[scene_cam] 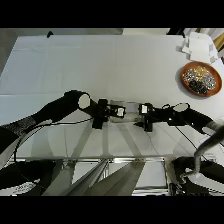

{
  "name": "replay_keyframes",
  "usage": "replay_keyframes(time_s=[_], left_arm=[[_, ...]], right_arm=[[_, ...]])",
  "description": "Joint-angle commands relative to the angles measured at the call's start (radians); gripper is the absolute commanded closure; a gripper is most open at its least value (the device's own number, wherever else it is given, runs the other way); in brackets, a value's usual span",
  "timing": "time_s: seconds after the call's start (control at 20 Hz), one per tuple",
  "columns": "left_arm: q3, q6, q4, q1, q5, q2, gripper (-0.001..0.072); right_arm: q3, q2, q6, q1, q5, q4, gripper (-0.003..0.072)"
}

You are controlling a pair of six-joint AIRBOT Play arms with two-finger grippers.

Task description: Fold the box and place the chain.

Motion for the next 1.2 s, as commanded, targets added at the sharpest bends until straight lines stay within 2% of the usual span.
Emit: replay_keyframes(time_s=[0.0,0.3,0.4,0.45,0.6,0.65,0.7,0.75,0.8,0.85,1.05,1.15], left_arm=[[0.000,0.001,-0.035,-0.016,0.074,0.000,0.0579],[0.000,0.000,-0.080,-0.051,0.123,-0.027,0.0578],[0.000,0.000,-0.084,-0.059,0.123,-0.042,0.0549],[0.000,0.000,-0.083,-0.063,0.123,-0.046,0.0513],[0.000,-0.006,-0.083,-0.063,0.121,-0.046,0.0242],[0.000,-0.023,-0.083,-0.063,0.118,-0.046,0.0221],[0.000,-0.038,-0.082,-0.062,0.110,-0.045,0.0228],[0.000,-0.055,-0.082,-0.061,0.098,-0.044,0.0298],[0.000,-0.080,-0.073,-0.060,0.077,-0.038,0.0485],[0.000,-0.098,-0.061,-0.055,0.054,-0.026,0.0708],[0.000,-0.254,-0.007,-0.005,-0.011,0.067,0.0709],[0.000,-0.433,0.083,0.032,-0.021,0.136,0.0709]], right_arm=[[0.000,0.001,0.000,0.000,0.000,0.000,0.0285],[0.000,0.001,0.000,0.000,0.000,0.000,0.0285],[0.000,0.001,0.000,0.000,0.000,0.000,0.0285],[0.000,0.001,0.000,0.000,0.000,0.000,0.0285],[0.000,0.001,0.000,0.000,0.000,0.000,0.0285],[0.000,0.001,0.000,0.000,0.000,0.000,0.0285],[0.000,0.001,0.000,0.000,0.000,0.000,0.0285],[0.000,0.001,0.000,0.000,0.000,0.000,0.0285],[0.000,0.001,0.000,0.000,0.000,0.000,0.0285],[0.000,0.001,0.000,0.000,0.000,0.000,0.0285],[0.000,0.001,0.000,0.000,0.000,0.000,0.0285],[0.000,0.001,0.000,0.000,0.000,0.000,0.0285]])
